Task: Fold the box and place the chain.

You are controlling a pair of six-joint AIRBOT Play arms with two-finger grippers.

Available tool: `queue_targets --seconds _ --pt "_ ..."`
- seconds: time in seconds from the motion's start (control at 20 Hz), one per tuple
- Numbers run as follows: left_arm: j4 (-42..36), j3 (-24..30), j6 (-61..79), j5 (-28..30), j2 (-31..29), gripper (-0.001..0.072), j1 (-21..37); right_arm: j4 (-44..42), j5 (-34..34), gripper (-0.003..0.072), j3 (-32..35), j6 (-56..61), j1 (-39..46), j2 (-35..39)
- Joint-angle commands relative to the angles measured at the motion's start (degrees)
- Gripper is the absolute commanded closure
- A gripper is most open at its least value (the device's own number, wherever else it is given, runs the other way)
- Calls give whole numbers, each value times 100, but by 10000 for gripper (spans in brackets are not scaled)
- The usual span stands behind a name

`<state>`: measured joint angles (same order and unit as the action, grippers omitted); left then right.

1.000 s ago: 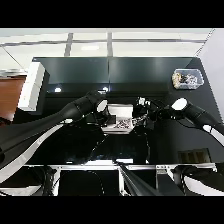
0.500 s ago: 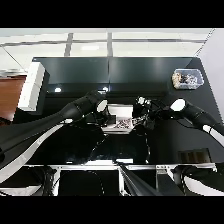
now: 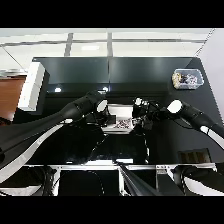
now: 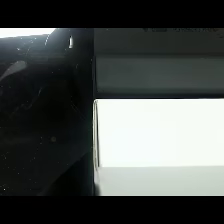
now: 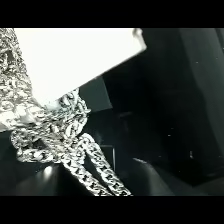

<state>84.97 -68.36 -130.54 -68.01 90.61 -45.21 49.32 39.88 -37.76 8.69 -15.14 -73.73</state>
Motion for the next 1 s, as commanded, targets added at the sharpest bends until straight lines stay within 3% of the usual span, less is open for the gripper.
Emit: queue_targets --seconds 0.0,0.1,0.15,0.2,0.45,0.65,0.8,0.95 --pt "0 -7 0 0 2 681 4 66 7 262 -2 122 -11 -4" --pt "0 -7 0 0 2 681 4 50 44 291 -2 208 -11 -2" --pt "-2 -7 0 0 2 681 4 50 74 523 -2 269 -11 4" --pt "-2 -7 0 0 2 681 4 50 144 669 -4 286 -11 17" --pt "-2 -7 0 -7 2 681 4 92 337 668 -7 793 -4 354" --pt "-4 -7 0 -7 2 681 4 85 466 668 -15 1958 236 1209" --pt "-4 -7 0 -9 2 681 4 85 1084 669 -289 2673 522 2024" --pt "-4 -7 0 -4 2 681 4 63 1871 669 -1019 3462 765 2623"
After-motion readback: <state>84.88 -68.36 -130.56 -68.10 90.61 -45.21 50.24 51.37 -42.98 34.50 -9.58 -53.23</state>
